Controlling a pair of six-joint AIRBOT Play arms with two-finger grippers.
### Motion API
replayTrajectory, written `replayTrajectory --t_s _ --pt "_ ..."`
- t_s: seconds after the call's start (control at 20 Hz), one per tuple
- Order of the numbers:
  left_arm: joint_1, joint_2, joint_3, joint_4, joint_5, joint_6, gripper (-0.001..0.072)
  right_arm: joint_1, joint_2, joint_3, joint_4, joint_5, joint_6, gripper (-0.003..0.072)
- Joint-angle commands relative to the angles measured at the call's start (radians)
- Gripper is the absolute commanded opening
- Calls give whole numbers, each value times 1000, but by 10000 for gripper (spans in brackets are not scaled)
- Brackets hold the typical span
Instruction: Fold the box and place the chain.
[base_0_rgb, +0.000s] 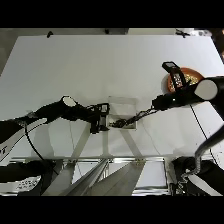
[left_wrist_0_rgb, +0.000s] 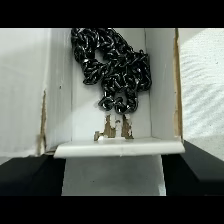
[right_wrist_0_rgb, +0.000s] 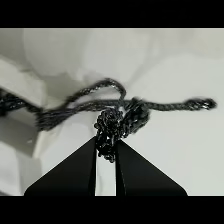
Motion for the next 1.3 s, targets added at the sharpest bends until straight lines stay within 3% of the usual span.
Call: replayTrajectory --t_s 0.0,0.3,0.5,0.95,1.25 --pt "0 1 0 0 0 0 202 146 132 1 2 -46 31 9" --pt "0 1 0 0 0 0 202 399 96 1 47 -329 132 9" --pt "0 1 0 0 0 0 202 454 -21 1 137 -428 132 9" --pt "0 1 0 0 0 0 202 454 -372 1 193 -413 128 9" --pt "0 1 0 0 0 0 202 449 -389 1 216 -361 119 16"
